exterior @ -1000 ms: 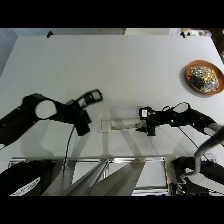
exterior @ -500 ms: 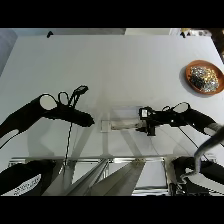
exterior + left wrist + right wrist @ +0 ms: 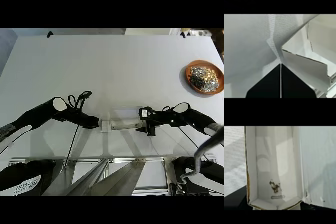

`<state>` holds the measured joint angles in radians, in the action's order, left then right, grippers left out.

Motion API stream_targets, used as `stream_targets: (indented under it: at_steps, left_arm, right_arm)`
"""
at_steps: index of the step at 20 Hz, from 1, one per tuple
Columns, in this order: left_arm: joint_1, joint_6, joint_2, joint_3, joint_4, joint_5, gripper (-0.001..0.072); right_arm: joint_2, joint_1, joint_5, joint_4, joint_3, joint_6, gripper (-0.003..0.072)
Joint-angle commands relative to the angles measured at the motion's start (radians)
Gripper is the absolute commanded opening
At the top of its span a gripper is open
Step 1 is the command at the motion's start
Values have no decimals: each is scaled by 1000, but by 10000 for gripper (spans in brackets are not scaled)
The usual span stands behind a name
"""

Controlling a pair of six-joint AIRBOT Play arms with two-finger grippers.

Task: Fold the box and place the chain.

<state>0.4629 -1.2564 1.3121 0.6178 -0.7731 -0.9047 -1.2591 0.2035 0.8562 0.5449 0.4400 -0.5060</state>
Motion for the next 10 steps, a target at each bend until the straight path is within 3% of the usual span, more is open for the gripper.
stream_targets:
  at_steps: [1,10]
  left_arm:
    - [13,-10,8,0,18,20,5]
    - [44,-5,-13,0,23,86,5]
  right_arm:
    - [1,0,0,0,0,0,458]
    - [1,0,0,0,0,0,458]
